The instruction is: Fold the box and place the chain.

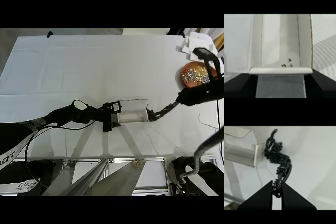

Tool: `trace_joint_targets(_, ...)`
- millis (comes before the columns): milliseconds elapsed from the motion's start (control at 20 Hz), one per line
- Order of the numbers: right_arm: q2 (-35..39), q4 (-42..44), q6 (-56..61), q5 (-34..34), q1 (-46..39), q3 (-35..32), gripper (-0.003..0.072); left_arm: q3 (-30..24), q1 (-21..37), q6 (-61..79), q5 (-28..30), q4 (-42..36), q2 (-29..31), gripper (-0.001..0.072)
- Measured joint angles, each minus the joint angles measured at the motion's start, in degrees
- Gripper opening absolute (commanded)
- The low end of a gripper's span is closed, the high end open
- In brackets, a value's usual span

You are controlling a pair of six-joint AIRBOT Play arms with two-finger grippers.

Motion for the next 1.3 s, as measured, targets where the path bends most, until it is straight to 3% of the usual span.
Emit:
trace_joint_targets(150, 3.72, -1.14, 3.04, -5.90, 3.04, -7.28, 0.0006, 0.00, 0.00, 0.00, -0.02, 0.00, 0.00, 0.0252)
trace_joint_targets(400, 5.07, -3.80, 6.03, -4.20, 5.42, -16.11, 0.0007, 0.00, 0.00, 0.02, 0.00, 0.00, 0.00, 0.0252)
trace_joint_targets(1000, 9.11, 11.61, -2.47, -17.84, 5.95, -18.18, 0.0008, 0.00, 0.00, 0.02, -0.02, 0.00, 0.00, 0.0252)
trace_joint_targets(1300, 9.14, 23.78, -9.68, -22.99, 7.19, -18.18, 0.0008, 0.00, 0.00, 0.02, 0.00, -0.02, 0.00, 0.0252)
